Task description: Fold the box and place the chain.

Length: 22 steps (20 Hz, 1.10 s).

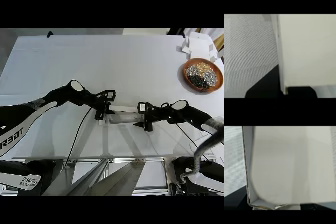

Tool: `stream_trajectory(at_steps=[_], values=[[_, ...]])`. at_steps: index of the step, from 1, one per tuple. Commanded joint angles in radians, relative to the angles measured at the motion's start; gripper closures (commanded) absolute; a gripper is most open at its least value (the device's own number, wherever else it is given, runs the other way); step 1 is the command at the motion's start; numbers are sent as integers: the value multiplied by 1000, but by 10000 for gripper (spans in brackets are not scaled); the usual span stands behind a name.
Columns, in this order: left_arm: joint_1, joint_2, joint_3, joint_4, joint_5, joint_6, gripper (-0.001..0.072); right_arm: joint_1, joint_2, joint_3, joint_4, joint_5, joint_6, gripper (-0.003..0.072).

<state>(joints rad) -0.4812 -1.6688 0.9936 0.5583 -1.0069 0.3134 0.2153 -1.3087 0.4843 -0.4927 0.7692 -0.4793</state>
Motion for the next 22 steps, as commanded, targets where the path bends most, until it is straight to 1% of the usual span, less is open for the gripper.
stream_trajectory(at_steps=[1,15,16,17,18,22], values=[[0,0,1,0,0,0,701,0,0,0,0,1,0,285],[0,0,1,-26,-14,0,692,0,0,0,0,1,0,285],[0,2,1,-26,-14,0,600,0,0,0,0,1,0,285],[0,2,1,-27,-14,0,473,0,0,0,0,1,0,285],[0,2,1,-26,-14,0,415,0,0,0,0,1,0,285],[8,16,1,-24,-19,0,412,0,0,0,0,1,0,285]])
